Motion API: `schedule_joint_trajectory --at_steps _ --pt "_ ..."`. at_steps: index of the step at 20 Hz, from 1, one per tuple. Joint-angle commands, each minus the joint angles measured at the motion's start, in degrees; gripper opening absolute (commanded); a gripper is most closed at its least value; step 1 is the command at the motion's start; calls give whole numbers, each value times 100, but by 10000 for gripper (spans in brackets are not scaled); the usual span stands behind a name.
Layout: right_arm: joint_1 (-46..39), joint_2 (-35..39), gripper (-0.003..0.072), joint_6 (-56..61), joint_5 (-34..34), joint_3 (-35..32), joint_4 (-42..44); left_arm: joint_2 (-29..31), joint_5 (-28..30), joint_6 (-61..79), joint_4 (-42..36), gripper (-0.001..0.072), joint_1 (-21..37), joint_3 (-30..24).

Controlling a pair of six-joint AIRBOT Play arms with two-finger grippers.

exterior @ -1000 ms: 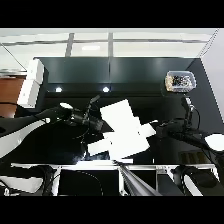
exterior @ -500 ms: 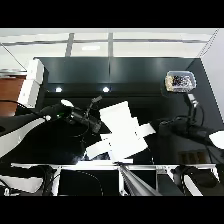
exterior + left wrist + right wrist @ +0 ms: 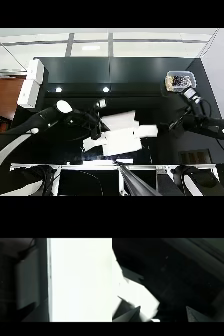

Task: Fold the box and place the chain.

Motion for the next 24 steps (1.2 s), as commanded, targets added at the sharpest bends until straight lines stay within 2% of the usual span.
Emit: schedule_joint_trajectory --at_steps 1,3,5,12,15,24 --pt "273 -221 657 -1058 11 -103 -24 177 951 686 629 26 -409 -234" --pt "531 -411 657 -1429 -129 -260 216 76 1049 1099 39 26 -417 -251" --pt "833 -629 657 -1740 -190 -396 315 15 1049 1414 -127 26 -413 -251" --pt "1792 -1163 657 -1952 -476 -881 334 -4 907 1408 81 25 -415 -339" --pt "1921 -1189 657 -2052 -573 -1082 337 15 975 1296 146 24 -415 -341" --pt "1921 -1193 657 -2072 -671 -1126 376 144 1823 1180 483 24 -439 -446"
